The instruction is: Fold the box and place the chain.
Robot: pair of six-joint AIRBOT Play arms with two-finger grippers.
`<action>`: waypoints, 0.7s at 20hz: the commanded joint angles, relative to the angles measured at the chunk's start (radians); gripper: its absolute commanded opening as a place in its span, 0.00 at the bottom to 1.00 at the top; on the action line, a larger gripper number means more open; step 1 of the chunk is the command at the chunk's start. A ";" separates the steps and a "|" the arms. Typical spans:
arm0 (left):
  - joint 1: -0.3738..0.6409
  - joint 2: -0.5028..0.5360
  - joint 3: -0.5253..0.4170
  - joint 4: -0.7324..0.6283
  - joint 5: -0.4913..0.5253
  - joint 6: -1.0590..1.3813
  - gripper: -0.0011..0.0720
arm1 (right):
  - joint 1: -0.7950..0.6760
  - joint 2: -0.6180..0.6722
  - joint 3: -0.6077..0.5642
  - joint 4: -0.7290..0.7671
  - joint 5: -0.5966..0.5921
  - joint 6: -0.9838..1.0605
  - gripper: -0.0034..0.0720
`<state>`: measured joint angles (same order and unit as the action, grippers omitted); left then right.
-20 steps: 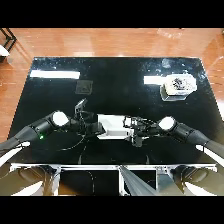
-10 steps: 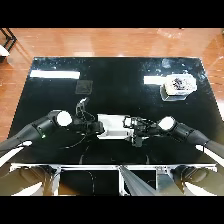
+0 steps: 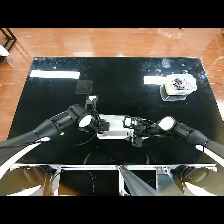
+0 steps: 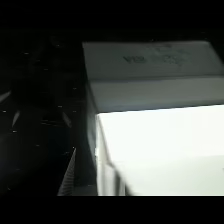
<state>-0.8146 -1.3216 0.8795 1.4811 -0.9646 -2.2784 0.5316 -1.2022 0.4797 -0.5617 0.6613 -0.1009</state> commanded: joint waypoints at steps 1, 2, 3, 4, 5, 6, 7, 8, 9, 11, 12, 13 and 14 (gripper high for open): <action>-0.032 -0.031 0.029 0.036 -0.040 -0.090 0.56 | 0.001 0.000 0.000 0.000 0.000 0.000 0.52; -0.034 -0.033 0.029 0.032 -0.041 -0.092 0.56 | 0.001 0.000 0.000 0.000 0.000 0.000 0.52; -0.035 -0.037 0.029 0.023 -0.035 -0.095 0.56 | 0.001 0.000 0.000 0.000 0.000 0.000 0.52; -0.035 -0.041 0.029 0.016 -0.034 -0.103 0.56 | 0.001 0.000 0.000 0.000 0.000 0.000 0.52; -0.035 -0.045 0.029 0.011 -0.034 -0.114 0.56 | 0.001 0.000 0.000 0.000 0.000 0.000 0.52; -0.035 -0.051 0.029 0.004 -0.034 -0.114 0.56 | 0.001 0.000 0.000 0.000 0.000 0.000 0.52; -0.035 -0.056 0.029 0.003 -0.033 -0.114 0.56 | 0.001 0.000 0.000 0.000 0.000 0.000 0.52; -0.035 -0.064 0.029 0.002 -0.035 -0.114 0.54 | 0.001 0.000 0.000 0.000 0.000 0.000 0.53; -0.035 -0.073 0.029 -0.002 -0.035 -0.114 0.52 | 0.001 0.000 0.000 0.000 0.000 0.000 0.52; -0.040 -0.081 0.029 -0.005 -0.013 -0.116 0.52 | 0.001 0.000 0.000 0.000 0.000 0.000 0.52; -0.043 -0.081 0.029 -0.005 -0.002 -0.116 0.52 | 0.001 0.000 0.000 0.000 0.000 0.000 0.52; -0.043 -0.081 0.029 -0.005 0.000 -0.116 0.52 | 0.001 0.000 0.000 0.000 0.000 0.000 0.52; -0.042 -0.081 0.029 -0.005 -0.005 -0.116 0.52 | 0.001 0.000 0.000 0.000 0.000 0.000 0.53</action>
